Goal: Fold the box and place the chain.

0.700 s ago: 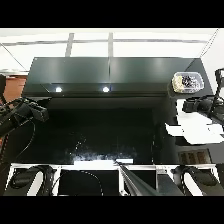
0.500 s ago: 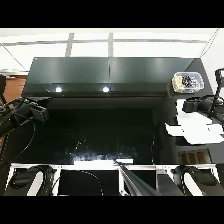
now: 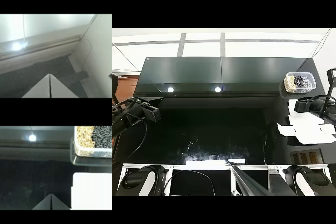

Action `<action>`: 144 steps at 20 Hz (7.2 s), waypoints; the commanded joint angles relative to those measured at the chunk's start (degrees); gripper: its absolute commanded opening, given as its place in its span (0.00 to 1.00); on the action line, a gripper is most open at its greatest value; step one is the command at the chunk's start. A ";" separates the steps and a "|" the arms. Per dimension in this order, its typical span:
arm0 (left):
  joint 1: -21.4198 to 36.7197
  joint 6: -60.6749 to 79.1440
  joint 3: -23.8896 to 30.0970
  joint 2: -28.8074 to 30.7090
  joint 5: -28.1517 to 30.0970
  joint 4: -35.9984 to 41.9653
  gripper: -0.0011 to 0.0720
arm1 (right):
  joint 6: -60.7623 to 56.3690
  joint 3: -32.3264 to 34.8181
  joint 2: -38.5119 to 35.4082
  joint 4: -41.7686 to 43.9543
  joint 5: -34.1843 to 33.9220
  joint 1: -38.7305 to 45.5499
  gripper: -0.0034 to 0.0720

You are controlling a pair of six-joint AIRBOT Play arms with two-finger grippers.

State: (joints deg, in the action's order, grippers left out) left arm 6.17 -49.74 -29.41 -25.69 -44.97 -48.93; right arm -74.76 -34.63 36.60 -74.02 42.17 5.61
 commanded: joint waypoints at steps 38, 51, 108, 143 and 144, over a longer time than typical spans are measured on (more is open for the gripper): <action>-6.08 -1.75 0.02 -15.39 3.39 21.16 0.99 | 22.86 -44.50 65.00 28.06 45.83 67.17 1.00; -6.08 -1.73 0.02 -15.41 4.17 21.11 0.99 | 24.00 -44.54 67.93 17.31 51.01 59.25 0.70; -26.03 14.88 -29.20 -74.75 -37.79 24.87 0.53 | 32.35 21.86 -4.66 50.84 1.27 -9.42 0.06; -38.58 43.82 -21.20 -57.11 -3.76 0.13 0.05 | 55.80 15.93 -3.19 24.04 9.03 -14.99 0.93; -38.58 43.82 -21.20 -57.48 -3.74 0.13 0.05 | 56.02 16.74 -3.10 24.00 8.57 -16.11 0.93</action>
State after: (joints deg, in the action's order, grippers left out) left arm -32.36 -6.72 -50.65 -82.35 -48.99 -48.77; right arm -22.81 -20.67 33.04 -51.29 52.34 -7.38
